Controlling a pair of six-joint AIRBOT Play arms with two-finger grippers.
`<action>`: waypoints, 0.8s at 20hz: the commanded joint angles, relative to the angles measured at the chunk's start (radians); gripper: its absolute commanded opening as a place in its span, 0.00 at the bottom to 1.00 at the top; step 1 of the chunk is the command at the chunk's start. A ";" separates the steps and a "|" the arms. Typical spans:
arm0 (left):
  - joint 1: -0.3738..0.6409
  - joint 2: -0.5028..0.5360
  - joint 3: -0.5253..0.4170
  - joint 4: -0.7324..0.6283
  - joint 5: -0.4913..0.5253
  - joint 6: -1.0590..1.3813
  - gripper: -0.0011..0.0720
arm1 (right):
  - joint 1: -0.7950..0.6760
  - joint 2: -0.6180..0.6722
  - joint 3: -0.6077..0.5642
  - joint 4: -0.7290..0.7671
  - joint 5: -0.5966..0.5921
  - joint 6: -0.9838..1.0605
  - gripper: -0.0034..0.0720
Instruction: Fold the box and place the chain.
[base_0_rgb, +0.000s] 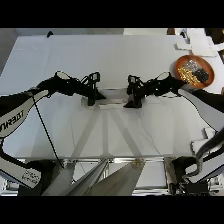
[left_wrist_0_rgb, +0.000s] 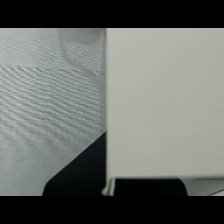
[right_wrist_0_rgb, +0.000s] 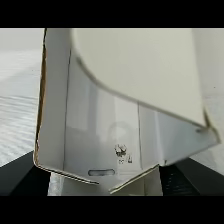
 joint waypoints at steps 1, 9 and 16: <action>-0.001 0.001 0.000 0.000 0.000 0.000 0.04 | 0.000 0.000 0.001 0.016 -0.027 0.024 0.99; -0.001 0.000 0.000 0.000 0.000 0.000 0.04 | 0.000 -0.001 0.001 -0.003 0.001 0.019 0.96; -0.001 0.000 0.000 0.000 0.000 0.000 0.04 | 0.004 -0.001 0.001 0.001 0.000 0.019 0.96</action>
